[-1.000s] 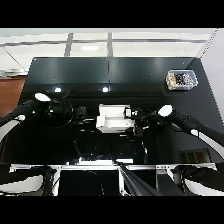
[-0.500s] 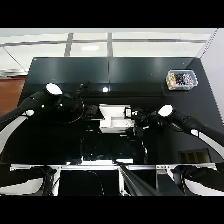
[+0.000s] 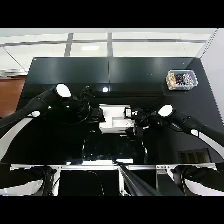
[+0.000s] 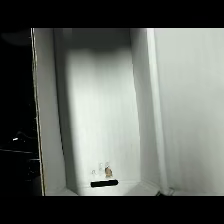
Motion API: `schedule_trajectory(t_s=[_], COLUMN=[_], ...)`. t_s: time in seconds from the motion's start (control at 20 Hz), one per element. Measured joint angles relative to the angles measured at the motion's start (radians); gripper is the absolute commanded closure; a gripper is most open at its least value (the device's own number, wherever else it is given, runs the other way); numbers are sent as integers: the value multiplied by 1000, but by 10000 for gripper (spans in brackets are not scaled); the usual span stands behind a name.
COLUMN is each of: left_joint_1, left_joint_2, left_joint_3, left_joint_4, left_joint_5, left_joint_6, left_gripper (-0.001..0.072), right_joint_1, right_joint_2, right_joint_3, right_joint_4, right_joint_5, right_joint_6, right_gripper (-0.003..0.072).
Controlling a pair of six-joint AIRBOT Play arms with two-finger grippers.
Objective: Fold the box and place the chain.
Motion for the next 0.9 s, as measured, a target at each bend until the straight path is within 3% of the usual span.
schedule_trajectory(t_s=[0.4, 0.7, 0.8, 0.9], left_joint_1=[-145, -270, -303, -327], left_joint_2=[0, -36, -50, -60], left_joint_3=[25, 107, 126, 136], left_joint_4=[293, 529, 563, 583], left_joint_5=[107, 45, 29, 31], left_joint_6=[-352, -629, -698, -752], left_gripper=[315, 315, 379, 382], right_joint_1=[0, 0, 0, 0], right_joint_2=[0, 0, 0, 0], right_joint_3=[0, 0, 0, 0], right_joint_4=[0, 0, 0, 0], right_joint_5=[0, 0, 0, 0], right_joint_6=[0, 0, 0, 0], right_gripper=[591, 591, 591, 591])
